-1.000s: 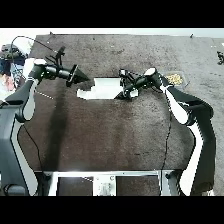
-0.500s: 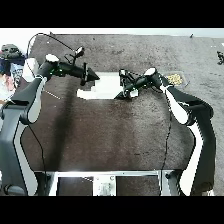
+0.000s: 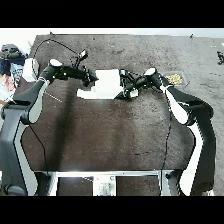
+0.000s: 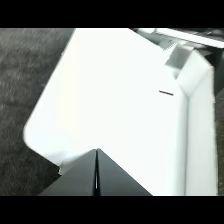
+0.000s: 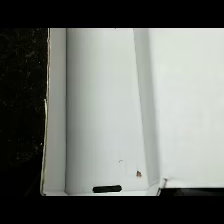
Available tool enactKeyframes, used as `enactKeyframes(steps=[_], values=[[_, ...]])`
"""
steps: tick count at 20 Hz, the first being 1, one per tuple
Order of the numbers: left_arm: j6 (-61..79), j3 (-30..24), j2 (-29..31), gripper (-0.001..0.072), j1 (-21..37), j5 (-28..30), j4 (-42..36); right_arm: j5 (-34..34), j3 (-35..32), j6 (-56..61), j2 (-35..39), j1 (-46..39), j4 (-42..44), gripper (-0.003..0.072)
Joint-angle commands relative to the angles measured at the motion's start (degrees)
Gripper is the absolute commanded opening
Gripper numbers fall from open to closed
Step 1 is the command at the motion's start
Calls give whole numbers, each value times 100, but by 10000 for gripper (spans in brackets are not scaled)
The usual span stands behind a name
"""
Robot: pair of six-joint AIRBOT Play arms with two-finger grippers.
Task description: Fold the box and place the chain.
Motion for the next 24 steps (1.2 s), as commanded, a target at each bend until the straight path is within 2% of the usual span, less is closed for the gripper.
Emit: enactKeyframes(steps=[1, 10, 14, 17, 20, 24], values=[[-28, -133, -4, 9, 0, 192, 59, 0, 2, 0, -4, -2, 2, 508], [-26, -149, -9, 9, 0, 55, 188, 0, 2, 0, -4, -2, 0, 508], [173, -142, 87, 9, 2, 267, 151, 0, 2, 0, -4, -2, 0, 507], [186, -144, 398, 10, 39, 476, 236, -2, 2, 0, -4, -2, 0, 508], [166, -131, 713, 11, 234, 4, 367, 2, 2, 0, -4, -2, 0, 508], [168, -125, 925, 12, 459, -1244, 820, 0, 2, 0, -4, -2, 0, 507]])
